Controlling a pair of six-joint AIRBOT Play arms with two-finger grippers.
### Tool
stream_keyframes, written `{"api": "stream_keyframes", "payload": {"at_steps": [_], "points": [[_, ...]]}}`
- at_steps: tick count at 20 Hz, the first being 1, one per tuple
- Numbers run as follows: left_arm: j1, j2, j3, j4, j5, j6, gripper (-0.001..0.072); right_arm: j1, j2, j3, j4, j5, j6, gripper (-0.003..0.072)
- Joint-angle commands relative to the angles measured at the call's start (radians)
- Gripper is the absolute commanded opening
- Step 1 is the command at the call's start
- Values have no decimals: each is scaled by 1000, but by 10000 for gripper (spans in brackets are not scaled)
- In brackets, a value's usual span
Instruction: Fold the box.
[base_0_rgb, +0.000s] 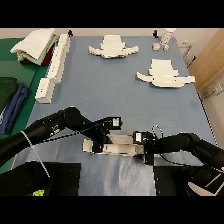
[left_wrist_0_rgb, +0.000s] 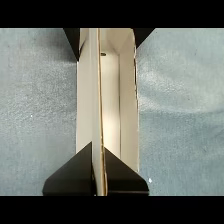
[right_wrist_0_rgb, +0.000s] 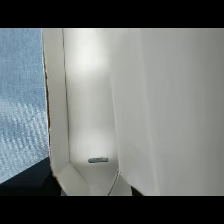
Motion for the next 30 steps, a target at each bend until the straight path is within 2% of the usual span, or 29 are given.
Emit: {"api": "stream_keyframes", "payload": {"at_steps": [1,7,9,12,14,18,20,24,27,30], "points": [[0,0,1,0,21,0,16,1,-1,-1,-3,2,0,513],[0,0,1,0,34,-5,21,1,-1,-1,-6,2,0,513],[0,0,1,0,37,-15,371,1,-1,-1,-6,2,0,513],[2,5,1,11,18,-85,370,1,-1,-1,-6,2,0,513],[2,30,2,83,-18,-188,370,1,-1,-1,-6,2,0,514],[2,172,2,330,-91,-495,368,1,-1,-1,-7,2,0,514],[2,256,2,397,-128,-617,342,1,-1,-1,-6,2,0,514],[2,376,2,409,-175,-714,342,1,-1,-1,-7,2,0,514],[1,386,1,409,-228,-832,342,1,-1,-1,-6,2,0,514],[1,386,1,409,-233,-930,342,1,-1,-1,-10,11,-4,514]]}}
